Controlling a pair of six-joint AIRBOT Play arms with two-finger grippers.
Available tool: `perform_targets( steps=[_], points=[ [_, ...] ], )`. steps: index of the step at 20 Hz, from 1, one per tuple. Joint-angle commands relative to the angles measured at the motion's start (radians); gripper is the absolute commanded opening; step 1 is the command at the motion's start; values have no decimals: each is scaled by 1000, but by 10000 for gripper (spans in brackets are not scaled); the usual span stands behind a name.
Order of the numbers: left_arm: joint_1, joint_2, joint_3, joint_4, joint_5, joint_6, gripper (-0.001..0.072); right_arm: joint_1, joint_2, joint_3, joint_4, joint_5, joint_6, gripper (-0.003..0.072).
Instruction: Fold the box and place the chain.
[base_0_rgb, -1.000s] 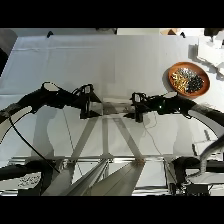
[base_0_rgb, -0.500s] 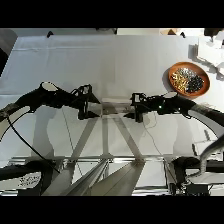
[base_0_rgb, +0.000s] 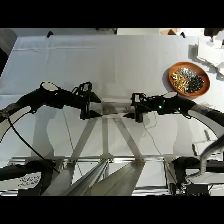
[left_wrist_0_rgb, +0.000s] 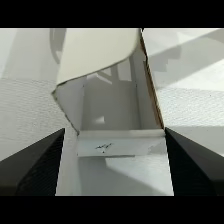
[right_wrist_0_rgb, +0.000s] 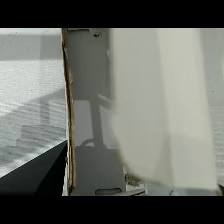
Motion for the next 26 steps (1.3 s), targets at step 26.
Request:
perform_targets(
  steps=[26],
  points=[
    [-101, -92, -3, 4, 208, 136, 696, 0, 0, 0, 0, 0, 0, 407]
  ],
)
